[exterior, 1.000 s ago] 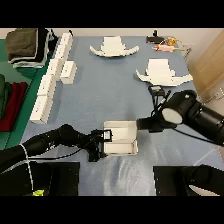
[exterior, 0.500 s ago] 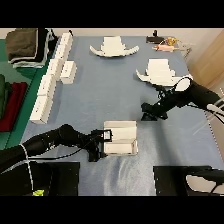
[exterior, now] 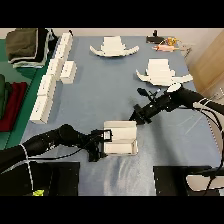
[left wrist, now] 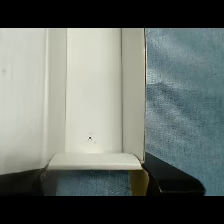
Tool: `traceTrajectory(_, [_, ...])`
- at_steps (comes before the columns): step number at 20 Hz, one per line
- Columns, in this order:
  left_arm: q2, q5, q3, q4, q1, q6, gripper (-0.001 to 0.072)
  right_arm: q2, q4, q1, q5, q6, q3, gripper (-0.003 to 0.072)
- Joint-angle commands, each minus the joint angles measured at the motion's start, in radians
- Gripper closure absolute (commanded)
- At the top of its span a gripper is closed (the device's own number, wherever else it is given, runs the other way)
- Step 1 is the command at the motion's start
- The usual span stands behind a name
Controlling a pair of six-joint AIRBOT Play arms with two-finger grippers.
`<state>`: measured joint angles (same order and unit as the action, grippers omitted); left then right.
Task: Fold the box.
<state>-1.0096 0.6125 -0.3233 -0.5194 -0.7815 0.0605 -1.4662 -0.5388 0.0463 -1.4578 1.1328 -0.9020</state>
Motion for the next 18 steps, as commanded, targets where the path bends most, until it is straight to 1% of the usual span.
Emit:
traceTrajectory(1, [0.000,0.000,0.000,0.000,0.000,0.000,0.0186,0.038,-0.067,0.087,-0.058,-0.085,0.000,0.0685])
traceTrajectory(4, [0.000,0.000,0.000,0.000,0.000,0.000,0.0186,0.127,-0.180,0.171,0.001,-0.096,0.003,0.0685])
traceTrajectory(6, [0.000,-0.001,0.000,0.000,0.000,0.000,0.0186,0.204,-0.226,0.238,0.106,-0.126,0.040,0.0685])
traceTrajectory(10, [0.000,0.000,0.000,0.000,0.000,0.000,0.0187,0.352,-0.236,0.383,0.355,-0.225,0.167,0.0685])
traceTrajectory(13, [0.000,0.000,0.000,0.000,0.000,0.000,0.0187,0.428,-0.259,0.481,0.482,-0.279,0.232,0.0685])
traceTrajectory(18, [0.000,0.000,0.000,0.000,0.000,0.000,0.0187,0.538,-0.417,0.639,0.668,-0.281,0.296,0.0685])
